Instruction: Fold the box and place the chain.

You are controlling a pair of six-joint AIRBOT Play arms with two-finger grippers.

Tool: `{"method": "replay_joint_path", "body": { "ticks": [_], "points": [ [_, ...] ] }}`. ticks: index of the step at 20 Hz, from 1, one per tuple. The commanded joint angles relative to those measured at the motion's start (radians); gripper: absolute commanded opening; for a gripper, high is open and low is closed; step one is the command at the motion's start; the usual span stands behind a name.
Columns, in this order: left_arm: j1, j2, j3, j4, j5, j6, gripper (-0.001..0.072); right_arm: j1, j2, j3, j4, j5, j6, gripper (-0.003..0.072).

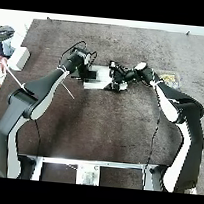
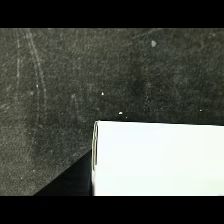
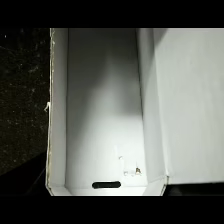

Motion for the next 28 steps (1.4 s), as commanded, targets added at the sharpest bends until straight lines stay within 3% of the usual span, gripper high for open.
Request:
{"method": "replay_joint_path", "body": {
  "ticks": [1,6,7,8,16,17,18,28],
  "points": [
    [0.001,0.000,0.000,0.005,-0.017,-0.004,0.0010,-0.001,0.000,0.001,-0.002,0.000,0.001,0.0408],
    [0.002,0.006,0.000,-0.002,-0.016,0.028,0.0017,-0.001,0.000,0.001,-0.002,0.000,0.000,0.0408],
    [0.002,0.009,0.000,-0.006,-0.011,0.052,0.0200,-0.001,0.000,0.001,-0.002,0.000,0.001,0.0408],
    [0.002,0.011,0.002,-0.021,-0.007,0.068,0.0328,-0.001,0.000,0.001,-0.002,0.000,0.001,0.0408],
    [0.002,0.012,0.019,-0.062,-0.037,0.097,0.0335,-0.001,0.000,0.001,-0.002,0.000,0.000,0.0408],
    [0.002,0.013,0.019,-0.076,-0.038,0.113,0.0454,-0.001,0.000,0.001,-0.002,0.000,0.000,0.0408],
    [0.002,0.018,0.019,-0.082,-0.039,0.127,0.0491,-0.001,0.000,0.001,-0.002,0.000,0.000,0.0408],
    [0.008,0.180,0.019,-0.071,-0.091,0.257,0.0488,-0.001,0.000,0.001,-0.002,0.000,0.000,0.0408]
  ]
}}
